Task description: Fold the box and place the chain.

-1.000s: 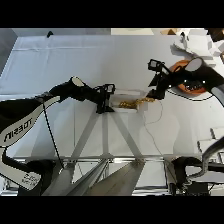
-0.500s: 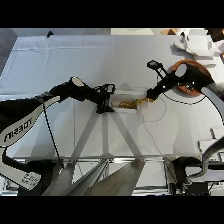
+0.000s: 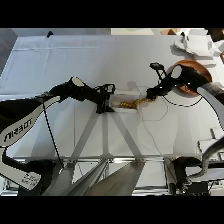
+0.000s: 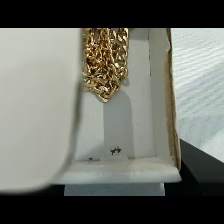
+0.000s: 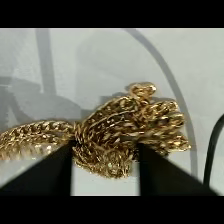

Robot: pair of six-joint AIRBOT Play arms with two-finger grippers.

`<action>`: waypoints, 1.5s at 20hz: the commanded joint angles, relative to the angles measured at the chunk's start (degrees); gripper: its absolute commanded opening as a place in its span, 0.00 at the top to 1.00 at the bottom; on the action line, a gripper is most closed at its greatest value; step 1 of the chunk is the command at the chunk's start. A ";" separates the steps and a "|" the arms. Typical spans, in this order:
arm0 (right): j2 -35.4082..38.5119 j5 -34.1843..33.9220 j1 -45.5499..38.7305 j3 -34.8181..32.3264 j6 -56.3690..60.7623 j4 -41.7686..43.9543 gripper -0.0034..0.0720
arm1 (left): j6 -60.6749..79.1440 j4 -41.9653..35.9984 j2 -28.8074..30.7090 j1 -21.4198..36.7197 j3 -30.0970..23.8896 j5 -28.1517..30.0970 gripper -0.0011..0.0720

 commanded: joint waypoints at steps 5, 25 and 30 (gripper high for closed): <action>1.57 1.03 2.49 -0.04 -1.16 -1.62 0.94 | 0.02 -0.02 0.00 0.02 -0.02 0.02 0.73; 21.73 17.62 9.60 -0.04 -12.20 5.46 0.95 | 0.02 -0.11 0.00 0.02 -0.02 0.02 0.73; 21.73 8.20 12.02 -0.04 -17.11 13.57 0.94 | 0.00 -0.11 0.02 0.02 -0.04 0.02 0.73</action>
